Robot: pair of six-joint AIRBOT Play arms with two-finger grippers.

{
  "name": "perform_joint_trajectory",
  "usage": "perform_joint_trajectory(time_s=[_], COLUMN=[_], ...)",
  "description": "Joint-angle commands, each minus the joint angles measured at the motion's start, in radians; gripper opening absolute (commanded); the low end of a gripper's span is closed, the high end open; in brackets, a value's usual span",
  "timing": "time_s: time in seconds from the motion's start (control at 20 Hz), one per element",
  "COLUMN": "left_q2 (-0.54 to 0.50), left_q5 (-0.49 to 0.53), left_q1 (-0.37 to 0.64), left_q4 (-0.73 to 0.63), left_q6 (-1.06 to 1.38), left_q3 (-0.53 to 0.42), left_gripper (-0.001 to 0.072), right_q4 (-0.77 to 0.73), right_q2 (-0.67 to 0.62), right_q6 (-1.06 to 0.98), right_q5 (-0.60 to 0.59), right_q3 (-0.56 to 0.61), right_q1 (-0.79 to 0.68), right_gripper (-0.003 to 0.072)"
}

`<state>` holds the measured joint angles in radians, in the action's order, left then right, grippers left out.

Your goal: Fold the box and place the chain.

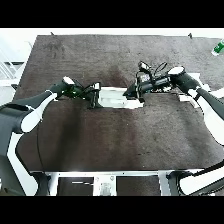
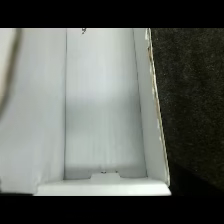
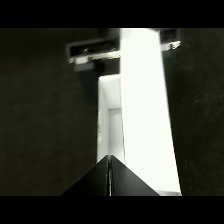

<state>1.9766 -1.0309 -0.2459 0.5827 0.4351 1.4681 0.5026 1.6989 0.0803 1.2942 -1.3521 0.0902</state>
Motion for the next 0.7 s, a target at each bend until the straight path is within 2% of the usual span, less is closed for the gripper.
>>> perform_joint_trajectory(time_s=[0.0,0.4,0.65], left_q2=[-0.001,-0.001,-0.001], left_q5=[0.0,-0.003,-0.01], left_q1=[0.0,0.0,0.0], left_q4=[0.0,0.0,0.0], left_q6=[0.0,0.0,0.0], left_q3=[0.0,0.0,0.0], left_gripper=[0.0399,0.0399,0.0399], right_q4=[-0.05,-0.074,-0.076], right_q2=[0.015,0.032,0.099], right_q6=[-0.002,-0.079,-0.081], right_q5=[-0.139,-0.378,-0.435], right_q3=[0.0,0.0,0.0], right_q1=[0.033,0.043,0.044], right_gripper=[0.0013,0.0013,0.0013])
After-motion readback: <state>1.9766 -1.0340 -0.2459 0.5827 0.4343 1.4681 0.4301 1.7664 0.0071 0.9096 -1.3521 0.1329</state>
